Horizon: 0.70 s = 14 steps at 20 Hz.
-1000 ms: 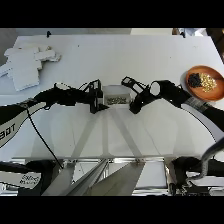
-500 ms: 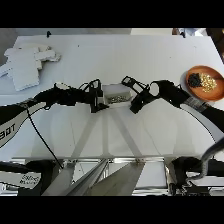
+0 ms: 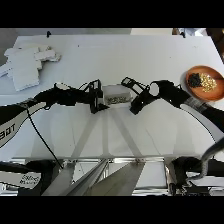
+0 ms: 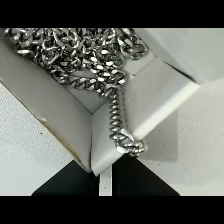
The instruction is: Fold the box and place the chain.
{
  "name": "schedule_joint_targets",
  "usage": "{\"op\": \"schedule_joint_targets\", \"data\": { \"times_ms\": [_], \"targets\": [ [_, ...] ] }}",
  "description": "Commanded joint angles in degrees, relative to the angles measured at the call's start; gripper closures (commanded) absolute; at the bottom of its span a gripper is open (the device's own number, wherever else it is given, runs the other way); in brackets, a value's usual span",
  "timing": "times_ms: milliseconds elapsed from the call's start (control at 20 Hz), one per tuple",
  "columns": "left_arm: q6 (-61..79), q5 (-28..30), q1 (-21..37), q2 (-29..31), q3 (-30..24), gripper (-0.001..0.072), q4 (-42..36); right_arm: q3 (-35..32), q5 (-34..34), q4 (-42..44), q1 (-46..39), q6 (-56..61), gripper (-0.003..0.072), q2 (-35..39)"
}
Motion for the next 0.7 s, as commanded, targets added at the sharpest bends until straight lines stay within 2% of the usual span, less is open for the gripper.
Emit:
{"op": "schedule_joint_targets", "data": {
  "times_ms": [0, 350, 650],
  "targets": [
    [-0.04, 0.07, 0.02, 0.0, 0.02, 0.0187, -0.11, 0.0, 4.68, -0.13, 0.0, -0.04, 0.0668, 1.62],
    [-0.04, 0.07, 0.02, 0.0, 0.02, 0.0187, -0.11, 0.0, 5.31, -0.09, -0.39, -0.02, 0.0668, 6.69],
    [-0.04, 0.07, 0.02, 0.0, 0.02, 0.0187, -0.13, 0.02, 0.44, 0.87, -0.39, 1.09, 0.0668, 9.64]
  ]
}}
